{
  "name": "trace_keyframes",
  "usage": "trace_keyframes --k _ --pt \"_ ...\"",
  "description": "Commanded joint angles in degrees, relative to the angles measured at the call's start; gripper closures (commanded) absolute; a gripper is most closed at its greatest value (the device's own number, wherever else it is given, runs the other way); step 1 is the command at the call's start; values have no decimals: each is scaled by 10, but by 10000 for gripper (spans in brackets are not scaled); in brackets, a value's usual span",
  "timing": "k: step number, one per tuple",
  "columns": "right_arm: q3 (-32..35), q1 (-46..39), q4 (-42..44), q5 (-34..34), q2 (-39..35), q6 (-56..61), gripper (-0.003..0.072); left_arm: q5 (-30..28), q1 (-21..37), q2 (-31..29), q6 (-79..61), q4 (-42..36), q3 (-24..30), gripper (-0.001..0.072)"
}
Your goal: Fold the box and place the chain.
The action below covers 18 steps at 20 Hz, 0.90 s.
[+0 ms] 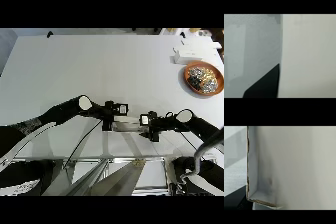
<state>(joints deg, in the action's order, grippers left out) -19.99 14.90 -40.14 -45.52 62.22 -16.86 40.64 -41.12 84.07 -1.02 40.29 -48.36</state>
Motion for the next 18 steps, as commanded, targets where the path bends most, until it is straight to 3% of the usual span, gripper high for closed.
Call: trace_keyframes --k 1,7,10,11,13,14,18 --pt "0 0 -1 -2 -1 0 280 10 0 -10 1 10 -1 373" --pt "0 0 -1 -2 -1 0 280 82 6 -109 174 168 -1 248" --pt "0 0 -1 -2 -1 0 280 154 9 -177 269 226 -1 267" --pt "0 0 -1 -2 -1 0 280 166 8 -196 283 222 -1 357" --pt "0 0 -1 -2 -1 0 280 179 1 -222 281 186 -1 645" --pt "0 0 -1 -2 -1 0 280 177 -7 -226 280 163 -1 705" --pt "0 0 -1 -2 -1 0 280 118 -59 -196 280 111 -1 703"
